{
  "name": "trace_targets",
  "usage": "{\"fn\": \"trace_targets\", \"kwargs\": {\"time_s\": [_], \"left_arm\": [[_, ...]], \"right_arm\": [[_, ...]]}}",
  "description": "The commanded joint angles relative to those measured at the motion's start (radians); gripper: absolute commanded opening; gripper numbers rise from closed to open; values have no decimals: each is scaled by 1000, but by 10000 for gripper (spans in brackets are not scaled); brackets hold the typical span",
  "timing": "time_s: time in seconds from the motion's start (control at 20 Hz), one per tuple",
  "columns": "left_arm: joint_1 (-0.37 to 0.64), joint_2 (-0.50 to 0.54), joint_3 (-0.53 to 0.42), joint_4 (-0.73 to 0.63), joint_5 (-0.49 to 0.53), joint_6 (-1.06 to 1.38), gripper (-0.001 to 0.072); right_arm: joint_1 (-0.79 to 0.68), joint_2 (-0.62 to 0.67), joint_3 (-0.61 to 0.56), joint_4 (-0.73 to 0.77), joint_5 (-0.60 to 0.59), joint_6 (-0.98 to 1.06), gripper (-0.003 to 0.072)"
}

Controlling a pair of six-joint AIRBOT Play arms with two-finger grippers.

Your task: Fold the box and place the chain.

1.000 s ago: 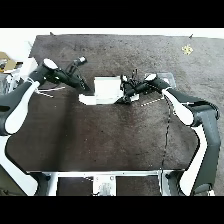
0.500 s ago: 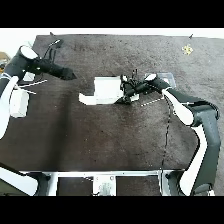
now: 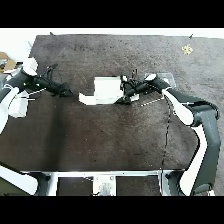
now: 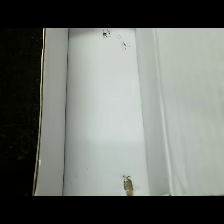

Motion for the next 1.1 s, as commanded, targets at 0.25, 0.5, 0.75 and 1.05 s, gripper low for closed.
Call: {"fn": "trace_targets", "kwargs": {"time_s": [0.25,0.5,0.75,1.05], "left_arm": [[0,-105,-79,-237,-6,148,11],[-59,-119,-79,-262,37,166,12],[-65,-119,-78,-394,-21,209,14],[-70,-117,-52,-424,-56,222,403]], "right_arm": [[1,0,1,0,0,0,448],[1,0,1,0,0,0,448],[1,0,1,0,0,0,447],[1,0,1,0,1,0,447]]}}
